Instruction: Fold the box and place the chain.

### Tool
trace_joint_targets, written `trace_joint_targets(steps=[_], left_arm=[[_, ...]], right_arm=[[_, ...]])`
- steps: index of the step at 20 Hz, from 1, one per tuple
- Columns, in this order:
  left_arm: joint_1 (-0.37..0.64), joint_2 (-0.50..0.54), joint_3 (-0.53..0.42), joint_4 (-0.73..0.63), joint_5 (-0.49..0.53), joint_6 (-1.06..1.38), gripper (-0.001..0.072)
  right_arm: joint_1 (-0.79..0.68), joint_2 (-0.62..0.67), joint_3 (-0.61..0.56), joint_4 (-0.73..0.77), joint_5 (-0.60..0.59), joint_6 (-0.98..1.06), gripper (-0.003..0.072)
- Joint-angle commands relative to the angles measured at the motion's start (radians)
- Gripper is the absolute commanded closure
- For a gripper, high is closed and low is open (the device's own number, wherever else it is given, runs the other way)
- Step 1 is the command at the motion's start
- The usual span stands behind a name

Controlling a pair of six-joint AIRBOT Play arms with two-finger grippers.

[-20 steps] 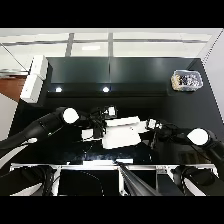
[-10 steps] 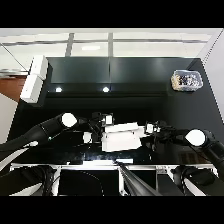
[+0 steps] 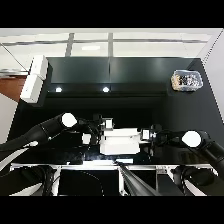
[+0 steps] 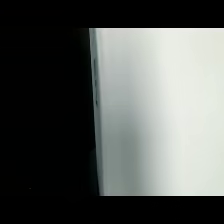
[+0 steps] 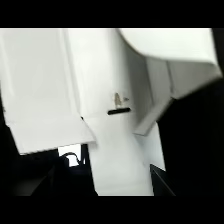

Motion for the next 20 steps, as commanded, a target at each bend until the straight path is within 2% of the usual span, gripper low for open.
trace_joint_targets(steps=[1, 5, 8, 12, 20], left_arm=[[0.001, -0.001, 0.0, 0.006, 0.0, 0.003, 0.0681], [0.001, -0.001, 0.0, 0.006, 0.0, 0.003, 0.068], [0.001, -0.001, 0.0, 0.006, 0.0, 0.003, 0.0681], [0.001, -0.001, 0.0, 0.006, 0.0, 0.003, 0.068], [0.001, -0.001, 0.0, 0.006, 0.0, 0.003, 0.068]], right_arm=[[0.067, -0.001, -0.018, 0.006, 0.001, -0.004, -0.0021], [0.125, -0.001, -0.048, 0.06, -0.022, -0.004, -0.0021], [0.176, -0.007, -0.048, 0.067, -0.113, -0.004, -0.0021], [0.204, -0.044, -0.048, 0.088, -0.166, -0.004, -0.0021], [0.205, -0.044, -0.015, 0.104, -0.167, 0.005, -0.0021]])
